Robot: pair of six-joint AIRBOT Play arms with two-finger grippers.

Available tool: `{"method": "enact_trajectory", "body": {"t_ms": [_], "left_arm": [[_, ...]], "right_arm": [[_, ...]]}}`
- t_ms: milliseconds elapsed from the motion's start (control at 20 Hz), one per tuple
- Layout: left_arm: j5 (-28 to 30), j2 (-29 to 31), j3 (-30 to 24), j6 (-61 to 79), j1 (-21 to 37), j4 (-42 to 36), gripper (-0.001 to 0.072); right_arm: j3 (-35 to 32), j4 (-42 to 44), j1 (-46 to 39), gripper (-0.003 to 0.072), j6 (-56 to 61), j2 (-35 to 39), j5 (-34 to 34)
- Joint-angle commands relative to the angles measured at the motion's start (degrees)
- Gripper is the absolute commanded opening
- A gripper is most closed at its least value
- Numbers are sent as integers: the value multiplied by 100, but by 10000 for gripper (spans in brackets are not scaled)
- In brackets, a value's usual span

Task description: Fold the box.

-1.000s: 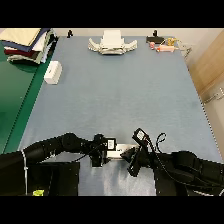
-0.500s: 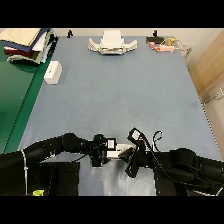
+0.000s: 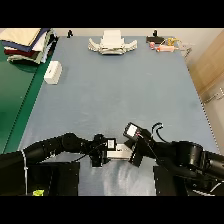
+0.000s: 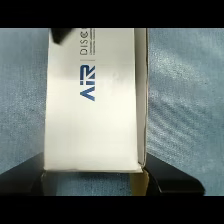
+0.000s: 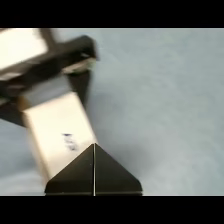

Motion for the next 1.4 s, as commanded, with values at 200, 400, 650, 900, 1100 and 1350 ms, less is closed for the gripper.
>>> {"method": "enact_trajectory", "body": {"t_ms": [200, 400, 650, 900, 1100, 1350], "left_arm": [[0, 2, -2, 4, 0, 2, 462], [2, 2, 7, -4, 0, -2, 462], [-129, 334, 101, -1224, 310, 138, 462], [-892, 1547, 118, -4124, 1746, 2483, 462], [-1530, 2201, 387, -5851, 3840, 4444, 462], [-1690, 1788, 857, -5176, 6575, 4424, 462]], "right_arm": [[804, -1810, -1353, 5, 2308, -223, -3189], [804, -1711, -1626, 5, 2302, -269, -3593], [804, -1709, -1624, 4, 2302, -271, -3589], [804, -1711, -1624, 5, 2302, -271, -3589], [804, -1711, -1624, 5, 2302, -269, -3589], [804, -1711, -1624, 5, 2302, -271, -3589]]}}
